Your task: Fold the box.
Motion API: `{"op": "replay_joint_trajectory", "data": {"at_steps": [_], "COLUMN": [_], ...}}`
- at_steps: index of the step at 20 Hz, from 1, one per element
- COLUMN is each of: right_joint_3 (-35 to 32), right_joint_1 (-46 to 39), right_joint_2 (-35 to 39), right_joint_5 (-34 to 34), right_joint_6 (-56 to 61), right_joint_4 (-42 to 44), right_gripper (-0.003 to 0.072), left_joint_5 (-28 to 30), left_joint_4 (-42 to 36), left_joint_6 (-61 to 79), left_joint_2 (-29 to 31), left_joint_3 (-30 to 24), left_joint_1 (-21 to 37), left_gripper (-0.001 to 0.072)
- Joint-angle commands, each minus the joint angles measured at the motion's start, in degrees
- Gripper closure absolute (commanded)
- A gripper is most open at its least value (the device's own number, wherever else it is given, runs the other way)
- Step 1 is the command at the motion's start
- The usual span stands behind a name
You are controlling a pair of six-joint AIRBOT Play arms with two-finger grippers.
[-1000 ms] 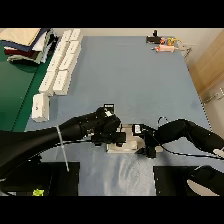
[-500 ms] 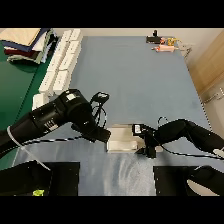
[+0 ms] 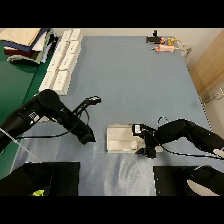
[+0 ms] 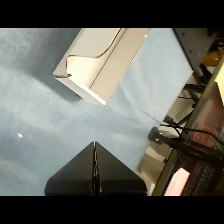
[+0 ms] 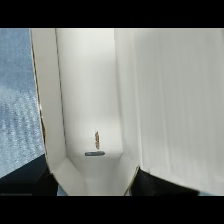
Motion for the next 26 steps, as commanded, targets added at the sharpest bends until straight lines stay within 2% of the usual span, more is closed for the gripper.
{"op": "replay_joint_trajectory", "data": {"at_steps": [1,2,4,5,9,11,14,19,22,26], "right_joint_3": [0.1,0.1,0.1,0.1,0.1,0.1,0.1,0.1,0.1,0.1], "right_joint_1": [0.0,0.0,0.0,0.0,0.0,0.0,0.0,0.0,0.0,0.0], "right_joint_2": [0.1,0.1,-0.1,-0.1,-0.1,-0.1,-0.1,-0.1,-0.1,-0.1], "right_joint_5": [0.0,0.0,0.0,0.0,0.0,-0.1,0.0,-0.1,-0.1,0.0], "right_joint_6": [0.0,0.0,0.0,0.0,0.0,0.0,0.0,0.0,0.0,0.0], "right_joint_4": [0.0,0.0,-0.1,-0.2,-0.2,-0.1,-0.2,-0.2,-0.2,-0.2], "right_gripper": [0.0172,0.0172,0.0173,0.0173,0.0173,0.0172,0.0173,0.0172,0.0172,0.0173], "left_joint_5": [4.5,8.4,17.2,20.1,26.4,28.0,34.6,36.4,34.0,33.4], "left_joint_4": [-7.6,-7.6,-7.7,-7.4,-2.6,-7.7,-20.0,-20.4,-19.9,-18.4], "left_joint_6": [24.8,25.1,25.0,25.1,32.5,43.4,54.4,55.1,55.0,58.2], "left_joint_2": [0.6,0.5,0.6,0.6,0.6,0.6,0.6,0.6,0.6,0.5], "left_joint_3": [-6.4,-6.7,-6.7,-6.7,-7.1,-9.6,-15.2,-18.3,-19.0,-20.0], "left_joint_1": [10.1,9.5,6.0,4.1,-3.1,-3.0,-3.1,-3.1,-3.2,-6.9], "left_gripper": [0.0694,0.0685,0.0093,0.0033,0.0031,0.0031,0.0031,0.0032,0.0032,0.0032]}}
